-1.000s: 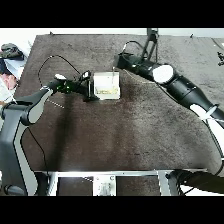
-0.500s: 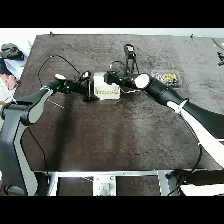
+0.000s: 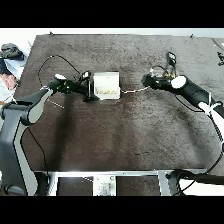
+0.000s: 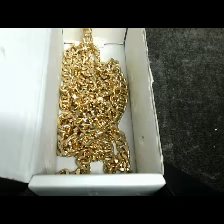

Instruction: Fold the box and place the chain.

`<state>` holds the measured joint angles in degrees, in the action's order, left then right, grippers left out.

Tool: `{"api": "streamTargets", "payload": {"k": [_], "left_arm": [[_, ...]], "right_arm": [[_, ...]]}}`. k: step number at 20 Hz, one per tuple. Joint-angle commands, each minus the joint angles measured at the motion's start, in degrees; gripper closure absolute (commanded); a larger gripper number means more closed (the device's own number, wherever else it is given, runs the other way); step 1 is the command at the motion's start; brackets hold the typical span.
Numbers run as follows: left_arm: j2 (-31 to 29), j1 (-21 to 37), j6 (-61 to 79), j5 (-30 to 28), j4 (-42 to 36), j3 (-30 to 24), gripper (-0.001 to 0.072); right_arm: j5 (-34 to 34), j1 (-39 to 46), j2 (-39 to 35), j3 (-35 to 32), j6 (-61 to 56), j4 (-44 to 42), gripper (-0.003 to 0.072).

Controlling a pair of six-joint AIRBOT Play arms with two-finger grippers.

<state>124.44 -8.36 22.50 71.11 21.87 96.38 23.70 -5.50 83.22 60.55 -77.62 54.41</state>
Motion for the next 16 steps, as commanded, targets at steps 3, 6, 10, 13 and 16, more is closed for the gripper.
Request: {"api": "streamTargets", "payload": {"k": [3,6,10,13,16], "left_arm": [[0.0,0.0,0.0,0.0,0.0,0.0,0.0358],[0.0,0.0,0.0,0.0,0.0,0.0,0.0359],[0.0,0.0,0.0,0.0,0.0,0.0,0.0359],[0.0,0.0,0.0,0.0,0.0,0.0,0.0358],[0.0,0.0,0.0,0.0,0.0,0.0,0.0359]], "right_arm": [[-5.0,5.8,6.6,-2.3,-1.7,-3.1,0.0349],[-8.8,5.7,9.7,-2.0,-1.6,-7.3,0.035],[-8.7,5.1,13.2,2.4,-1.6,-8.4,0.0351],[-8.3,4.9,16.6,5.9,-1.7,-8.9,0.0468],[-7.8,4.6,15.9,6.6,-1.4,-10.1,0.0672]]}}
